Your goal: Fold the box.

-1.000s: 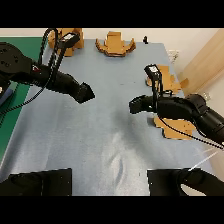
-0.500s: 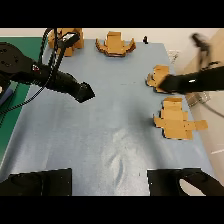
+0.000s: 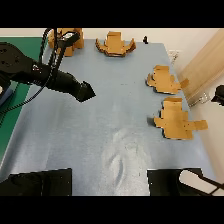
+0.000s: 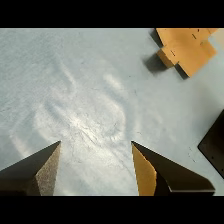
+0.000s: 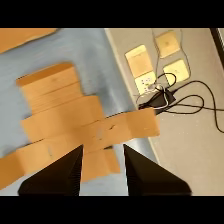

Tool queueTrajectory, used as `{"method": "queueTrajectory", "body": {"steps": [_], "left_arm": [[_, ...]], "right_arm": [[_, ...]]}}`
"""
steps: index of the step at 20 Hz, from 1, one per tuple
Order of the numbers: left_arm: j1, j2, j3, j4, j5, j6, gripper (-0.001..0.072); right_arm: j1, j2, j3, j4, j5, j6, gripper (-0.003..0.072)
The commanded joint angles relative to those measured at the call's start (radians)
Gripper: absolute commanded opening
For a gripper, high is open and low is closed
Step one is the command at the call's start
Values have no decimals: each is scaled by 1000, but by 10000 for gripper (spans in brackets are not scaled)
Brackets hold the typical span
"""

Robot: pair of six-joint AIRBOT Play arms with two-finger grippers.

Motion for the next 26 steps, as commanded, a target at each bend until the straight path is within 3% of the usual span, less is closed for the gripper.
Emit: {"method": "queueTrajectory", "body": {"steps": [1, 3, 5, 12, 14, 18, 26], "left_arm": [[-4, -1, 0, -4, -23, -26, 684], [-3, -1, 0, -3, -56, -31, 684], [-4, -3, 0, 0, -80, -70, 684], [-3, -38, -1, 16, -88, -78, 684], [-3, -55, -1, 16, -84, -78, 684], [-3, -72, -1, 15, -80, -79, 684], [-3, -72, -1, 13, -82, -76, 684]], "right_arm": [[-163, -159, 2, 108, 46, -221, 387], [-228, -258, 2, 210, -50, -493, 397], [-270, -315, 3, 174, -113, -663, 397], [-365, -344, 3, 116, -43, -766, 397], [-375, -371, 3, 144, -28, -814, 398], [-373, -434, 3, 233, -36, -886, 484], [-366, -482, 3, 290, -60, -927, 487]]}}
